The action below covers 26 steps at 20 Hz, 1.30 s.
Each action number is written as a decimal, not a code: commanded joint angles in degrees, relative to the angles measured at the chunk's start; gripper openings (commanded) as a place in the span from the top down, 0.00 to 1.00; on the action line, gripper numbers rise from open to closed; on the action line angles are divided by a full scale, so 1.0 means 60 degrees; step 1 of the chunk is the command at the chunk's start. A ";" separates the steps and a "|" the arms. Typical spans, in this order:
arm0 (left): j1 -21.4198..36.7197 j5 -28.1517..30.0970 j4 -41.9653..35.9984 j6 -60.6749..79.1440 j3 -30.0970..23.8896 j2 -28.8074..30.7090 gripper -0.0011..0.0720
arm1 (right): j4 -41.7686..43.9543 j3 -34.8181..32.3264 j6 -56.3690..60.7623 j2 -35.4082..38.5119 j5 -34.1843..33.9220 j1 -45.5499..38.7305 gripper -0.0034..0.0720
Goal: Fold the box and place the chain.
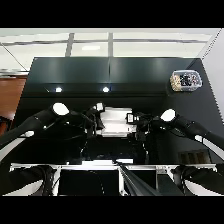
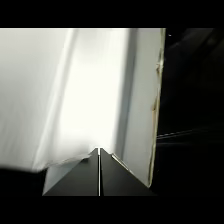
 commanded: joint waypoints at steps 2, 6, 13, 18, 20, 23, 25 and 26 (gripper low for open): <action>0.1683 -0.0721 0.1428 -0.2820 0.0040 0.1432 0.95 | -0.0011 -0.0004 -0.0007 -0.0007 0.0026 0.0004 0.84; 0.4335 -0.2903 0.2524 -0.5679 0.0025 0.1989 0.95 | -0.0011 -0.0004 -0.0007 -0.0007 0.0026 0.0004 0.84; 0.5563 -0.2728 0.1107 -1.0287 -0.1351 0.1049 0.95 | -0.0015 -0.0004 -0.0007 -0.0007 0.0026 0.0004 0.84; 0.4047 -0.1993 0.0761 -1.0306 -0.1446 -0.0466 0.95 | -0.0015 -0.0004 -0.0007 -0.0007 0.0026 0.0004 0.85; 0.3271 -0.1515 0.0175 -1.0222 -0.1439 -0.0809 0.95 | -0.0015 -0.0004 -0.0007 -0.0007 0.0022 0.0004 0.84; 0.2681 -0.0889 -0.0404 -1.0116 -0.1351 -0.0838 0.95 | -0.0015 -0.0004 -0.0007 -0.0007 0.0026 0.0004 0.84; 0.2619 -0.1024 -0.0860 -0.9238 -0.1282 -0.0841 0.95 | -0.0015 -0.0004 -0.0007 -0.0007 0.0022 0.0004 0.84; 0.2623 -0.1173 -0.1075 -0.8881 -0.1246 -0.0838 0.95 | -0.0011 -0.0004 -0.0007 -0.0007 0.0026 0.0004 0.85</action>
